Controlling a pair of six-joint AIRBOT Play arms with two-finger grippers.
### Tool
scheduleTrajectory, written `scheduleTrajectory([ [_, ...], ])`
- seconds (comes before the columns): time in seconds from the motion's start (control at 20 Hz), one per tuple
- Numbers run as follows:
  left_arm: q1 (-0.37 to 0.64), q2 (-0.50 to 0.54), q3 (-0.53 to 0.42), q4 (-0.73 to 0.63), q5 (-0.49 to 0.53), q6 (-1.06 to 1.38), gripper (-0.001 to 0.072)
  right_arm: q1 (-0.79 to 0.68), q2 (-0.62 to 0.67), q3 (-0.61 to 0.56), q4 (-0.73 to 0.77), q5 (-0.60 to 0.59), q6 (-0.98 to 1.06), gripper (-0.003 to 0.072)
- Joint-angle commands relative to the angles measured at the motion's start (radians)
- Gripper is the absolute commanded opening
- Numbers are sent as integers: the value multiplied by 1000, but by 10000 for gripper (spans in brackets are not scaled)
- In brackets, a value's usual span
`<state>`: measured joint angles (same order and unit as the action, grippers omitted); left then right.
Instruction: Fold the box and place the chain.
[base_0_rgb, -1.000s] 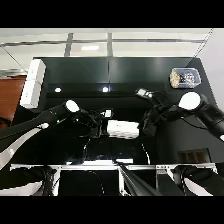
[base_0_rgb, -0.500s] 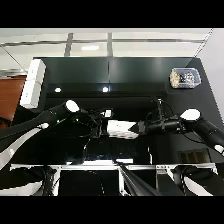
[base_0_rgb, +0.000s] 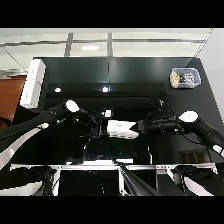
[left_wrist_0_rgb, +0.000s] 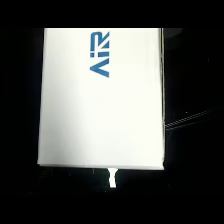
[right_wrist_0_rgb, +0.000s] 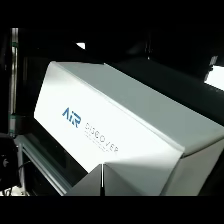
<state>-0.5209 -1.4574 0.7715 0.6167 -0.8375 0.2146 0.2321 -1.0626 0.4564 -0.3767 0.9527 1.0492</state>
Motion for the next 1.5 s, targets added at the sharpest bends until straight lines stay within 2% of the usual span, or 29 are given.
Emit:
scheduleTrajectory([
  [0.0, 0, -1, 0, 0, 0, -2, 340, 1, -2, -1, -71, -30, 35, 14],
  [0.7, 0, -1, 0, 0, 0, -2, 340, 17, -26, 1, -114, -45, 15, 14],
  [0.9, 0, -1, 0, 0, -1, -2, 340, -26, 14, 73, -124, 84, -15, 14],
  [1.0, 0, -1, 0, -2, -1, -2, 340, -86, 50, 151, -136, 214, -31, 14],
  [1.05, 0, -1, 0, -4, 0, -2, 340, -126, 66, 197, -180, 283, -45, 14],
  [1.1, 0, 0, 2, -4, -1, -7, 340, -179, 89, 253, -304, 335, -26, 14],
  [1.2, 4, 0, 13, 0, 0, -33, 340, -290, 152, 318, -591, 353, 94, 14],
  [1.25, 10, 0, 24, 1, 0, -47, 373, -343, 185, 325, -696, 360, 109, 14],
  [1.3, 16, 0, 39, 1, -1, -63, 579, -393, 214, 324, -766, 378, 121, 14],
  [1.35, 23, 2, 52, 4, -1, -98, 718, -441, 233, 324, -804, 411, 122, 14],
  [1.45, 34, 21, 87, 89, -34, -199, 718, -505, 246, 324, -808, 462, 121, 14],
])
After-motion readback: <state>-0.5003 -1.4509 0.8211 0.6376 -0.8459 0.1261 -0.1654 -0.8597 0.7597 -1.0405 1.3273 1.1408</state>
